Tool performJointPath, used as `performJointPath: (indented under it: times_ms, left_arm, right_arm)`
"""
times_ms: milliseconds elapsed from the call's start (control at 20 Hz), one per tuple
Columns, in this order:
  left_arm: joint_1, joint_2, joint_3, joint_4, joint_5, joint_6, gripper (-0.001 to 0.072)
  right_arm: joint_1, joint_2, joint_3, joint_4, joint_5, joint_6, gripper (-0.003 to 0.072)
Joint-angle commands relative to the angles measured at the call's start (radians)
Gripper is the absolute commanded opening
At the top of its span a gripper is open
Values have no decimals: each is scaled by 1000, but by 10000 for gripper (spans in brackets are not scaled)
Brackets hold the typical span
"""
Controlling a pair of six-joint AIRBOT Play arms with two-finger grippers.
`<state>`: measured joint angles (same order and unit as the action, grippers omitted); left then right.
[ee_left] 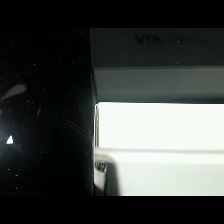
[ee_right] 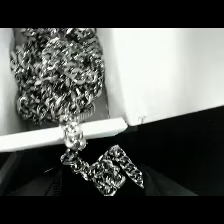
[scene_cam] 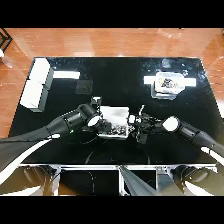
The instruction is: Fold the box and place the chain.
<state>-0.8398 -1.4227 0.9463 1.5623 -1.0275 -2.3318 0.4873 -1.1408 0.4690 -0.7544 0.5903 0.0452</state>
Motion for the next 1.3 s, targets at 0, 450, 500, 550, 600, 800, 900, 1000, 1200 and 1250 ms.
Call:
performJointPath:
  times_ms: [0, 450, 500, 550, 600, 800, 900, 1000, 1200, 1250]
  left_arm:
    - [0, -1, 0, 0, -3, 0, 21]
    - [0, -1, 0, -1, -5, 1, 21]
    - [0, -1, 0, -1, -5, 1, 21]
    - [0, -1, 0, -1, -4, 1, 21]
    - [0, -1, 0, 0, -5, 1, 21]
    - [0, -1, 0, -1, -5, 1, 21]
    - [0, -1, 0, -1, -5, 1, 21]
    - [0, -1, 0, -1, -4, 1, 21]
    - [0, -1, 0, -1, -4, 1, 21]
    - [0, -1, 0, -1, -4, 1, 21]
  right_arm:
    - [1, -12, -1, 3, -8, 2, 531]
    - [-18, 42, 26, -14, 26, 245, 23]
    - [-33, 74, 36, -23, 64, 297, 23]
    - [-48, 111, 48, -37, 108, 349, 24]
    - [-63, 148, 62, -50, 148, 394, 24]
    - [-115, 294, 132, -81, 292, 579, 23]
    - [-141, 322, 195, -74, 408, 709, 23]
    - [-148, 322, 269, -24, 520, 769, 23]
    - [-146, 322, 359, 232, 558, 770, 23]
    - [-142, 322, 360, 303, 533, 770, 23]
